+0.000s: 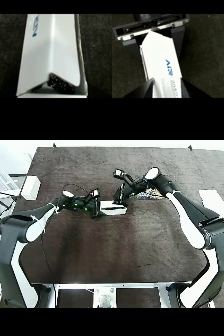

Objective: Fold the box and place the chain.

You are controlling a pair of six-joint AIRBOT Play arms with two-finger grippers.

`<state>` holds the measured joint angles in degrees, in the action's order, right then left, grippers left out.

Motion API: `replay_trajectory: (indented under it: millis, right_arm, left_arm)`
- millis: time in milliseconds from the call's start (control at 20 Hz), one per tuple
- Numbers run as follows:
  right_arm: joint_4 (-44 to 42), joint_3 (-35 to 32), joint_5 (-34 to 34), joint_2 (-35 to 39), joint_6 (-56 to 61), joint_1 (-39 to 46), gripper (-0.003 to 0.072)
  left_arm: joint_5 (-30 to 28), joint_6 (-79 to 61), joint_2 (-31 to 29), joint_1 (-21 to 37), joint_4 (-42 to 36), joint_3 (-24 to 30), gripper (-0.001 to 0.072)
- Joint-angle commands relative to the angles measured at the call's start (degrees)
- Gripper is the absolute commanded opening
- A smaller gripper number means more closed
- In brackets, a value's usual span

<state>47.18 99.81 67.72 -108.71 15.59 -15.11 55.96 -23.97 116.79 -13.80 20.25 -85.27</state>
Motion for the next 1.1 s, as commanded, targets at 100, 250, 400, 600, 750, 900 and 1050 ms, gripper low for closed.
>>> replay_trajectory:
  millis: [100, 250, 400, 600, 750, 900, 1050]
  right_arm:
    - [1.6, 0.7, -0.2, 0.0, -0.2, -0.1, 0.0358]
    - [1.6, 0.4, -0.3, -0.2, -0.2, -0.1, 0.0358]
    - [1.6, -0.5, -0.5, -0.2, -0.2, -0.2, 0.0357]
    - [1.6, -1.6, -1.7, -0.2, 0.7, -0.5, 0.0357]
    - [1.7, -2.2, -1.6, -0.2, 2.0, -1.4, 0.0357]
    - [1.8, -4.2, -1.7, -0.2, 2.3, -1.9, 0.0358]
    - [1.7, -7.1, -1.7, -0.2, 2.4, -2.0, 0.0359]
  left_arm:
    - [0.1, -0.1, 0.0, 0.0, 0.0, 0.0, 0.0289]
    - [0.1, -0.1, 0.0, 0.0, 0.0, 0.0, 0.0289]
    - [0.1, -0.1, 0.0, 0.0, 0.0, 0.0, 0.0289]
    - [0.0, -0.1, 0.0, 0.0, 0.0, 0.0, 0.0289]
    - [0.0, -0.1, 0.0, 0.0, 0.0, 0.0, 0.0289]
    - [0.0, -0.1, 0.0, 0.0, 0.0, 0.0, 0.0289]
    - [0.1, -0.1, 0.0, 0.0, 0.0, 0.0, 0.0289]
